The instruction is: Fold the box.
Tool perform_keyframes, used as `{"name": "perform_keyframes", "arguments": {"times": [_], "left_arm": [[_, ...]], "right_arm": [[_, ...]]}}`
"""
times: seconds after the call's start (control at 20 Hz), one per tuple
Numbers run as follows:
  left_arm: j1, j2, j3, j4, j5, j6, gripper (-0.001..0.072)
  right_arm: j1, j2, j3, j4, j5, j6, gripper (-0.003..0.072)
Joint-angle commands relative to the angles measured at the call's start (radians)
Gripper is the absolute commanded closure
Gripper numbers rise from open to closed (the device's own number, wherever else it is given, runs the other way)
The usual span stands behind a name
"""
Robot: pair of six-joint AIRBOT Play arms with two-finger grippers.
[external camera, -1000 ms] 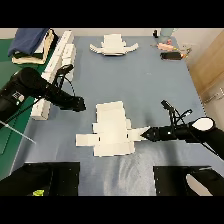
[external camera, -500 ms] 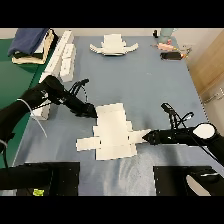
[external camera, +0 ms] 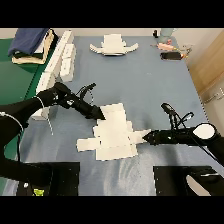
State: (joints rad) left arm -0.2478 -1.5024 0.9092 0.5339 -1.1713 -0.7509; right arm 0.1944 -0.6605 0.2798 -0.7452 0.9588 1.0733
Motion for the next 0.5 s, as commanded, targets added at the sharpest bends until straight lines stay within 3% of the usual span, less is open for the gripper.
{"name": "perform_keyframes", "arguments": {"times": [0.0,0.2,0.25,0.3,0.4,0.45], "left_arm": [[0.0,-0.011,0.0,-0.046,-0.059,0.086,0.025],[0.0,-0.011,-0.001,-0.004,-0.134,0.082,0.0251],[0.0,-0.011,0.0,0.003,-0.134,0.082,0.0332],[0.0,-0.011,0.0,0.007,-0.132,0.084,0.0501],[0.0,-0.011,0.0,0.003,-0.115,0.086,0.0545],[0.0,-0.011,0.0,0.001,-0.106,0.088,0.0662]], "right_arm": [[0.001,0.0,-0.001,-0.003,-0.001,0.001,0.0684],[0.001,0.0,-0.001,0.0,-0.02,0.001,0.0684],[0.001,0.0,-0.001,-0.001,-0.02,0.001,0.0684],[0.001,0.0,-0.001,-0.001,-0.019,0.001,0.0684],[0.001,0.0,-0.001,-0.002,-0.019,0.001,0.0684],[0.001,0.0,-0.001,-0.004,-0.019,0.001,0.0684]]}}
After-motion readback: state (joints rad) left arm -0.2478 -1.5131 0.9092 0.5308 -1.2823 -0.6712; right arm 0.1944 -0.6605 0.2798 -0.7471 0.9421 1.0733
